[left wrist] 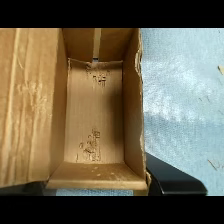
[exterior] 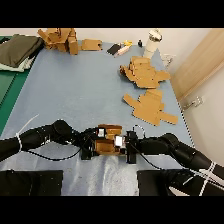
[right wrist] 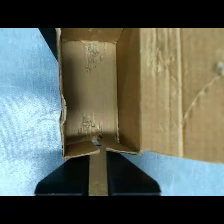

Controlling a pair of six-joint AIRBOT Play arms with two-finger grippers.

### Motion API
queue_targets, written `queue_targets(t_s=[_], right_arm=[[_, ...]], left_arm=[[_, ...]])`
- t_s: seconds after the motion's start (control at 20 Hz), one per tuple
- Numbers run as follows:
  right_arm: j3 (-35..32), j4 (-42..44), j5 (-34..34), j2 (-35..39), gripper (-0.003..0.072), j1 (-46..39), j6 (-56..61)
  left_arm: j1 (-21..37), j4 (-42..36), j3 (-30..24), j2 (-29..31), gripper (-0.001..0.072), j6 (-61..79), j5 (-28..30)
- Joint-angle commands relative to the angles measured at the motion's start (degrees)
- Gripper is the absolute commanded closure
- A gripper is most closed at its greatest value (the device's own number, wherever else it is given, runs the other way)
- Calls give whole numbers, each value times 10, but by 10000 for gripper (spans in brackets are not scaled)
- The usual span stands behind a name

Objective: Fold the box.

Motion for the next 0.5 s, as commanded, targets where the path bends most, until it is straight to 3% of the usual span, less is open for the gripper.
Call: queue_targets(t_s=[0.0, 0.15, 0.45], right_arm=[[0, -2, -3, 9, 556, 0, 2], [0, -2, -14, 20, 598, 0, 2], [2, 19, -22, 49, 595, 1, 12]], left_arm=[[0, 0, 0, 0, 111, 0, 0], [0, 0, 0, 0, 111, 0, 0], [0, 0, 0, 0, 111, 0, 0]])
